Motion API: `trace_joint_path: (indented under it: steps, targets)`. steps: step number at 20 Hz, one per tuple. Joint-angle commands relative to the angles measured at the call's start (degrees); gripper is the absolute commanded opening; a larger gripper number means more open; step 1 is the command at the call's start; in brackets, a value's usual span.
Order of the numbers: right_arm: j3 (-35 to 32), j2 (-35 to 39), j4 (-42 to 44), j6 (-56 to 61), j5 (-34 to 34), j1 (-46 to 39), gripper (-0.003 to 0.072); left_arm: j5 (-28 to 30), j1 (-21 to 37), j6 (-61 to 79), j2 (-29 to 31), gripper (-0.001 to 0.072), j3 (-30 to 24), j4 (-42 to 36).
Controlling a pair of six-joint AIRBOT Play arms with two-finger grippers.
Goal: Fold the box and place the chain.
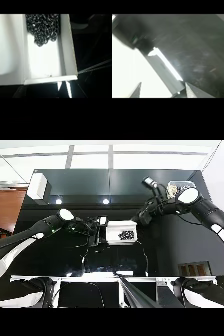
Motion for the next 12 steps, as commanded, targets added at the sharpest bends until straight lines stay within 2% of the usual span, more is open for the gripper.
trace_joint_path:
  steps: [1, 3, 12]
  targets:
    - [0.2, -0.3, -7.4, -11.7, 11.6, 1.9, 0.0621, -0.1, 0.0, 0.0, 0.0, 0.0467, 0.1, 0.0]
    - [0.2, -0.3, -7.3, -10.9, 12.6, 2.7, 0.0621, -0.3, 0.0, 0.0, 0.0, 0.0467, 0.1, 0.0]
    - [0.2, -0.3, -7.1, -16.2, 5.9, 7.9, 0.0621, -0.3, 0.0, 0.0, 0.0, 0.0467, 0.1, 0.0]
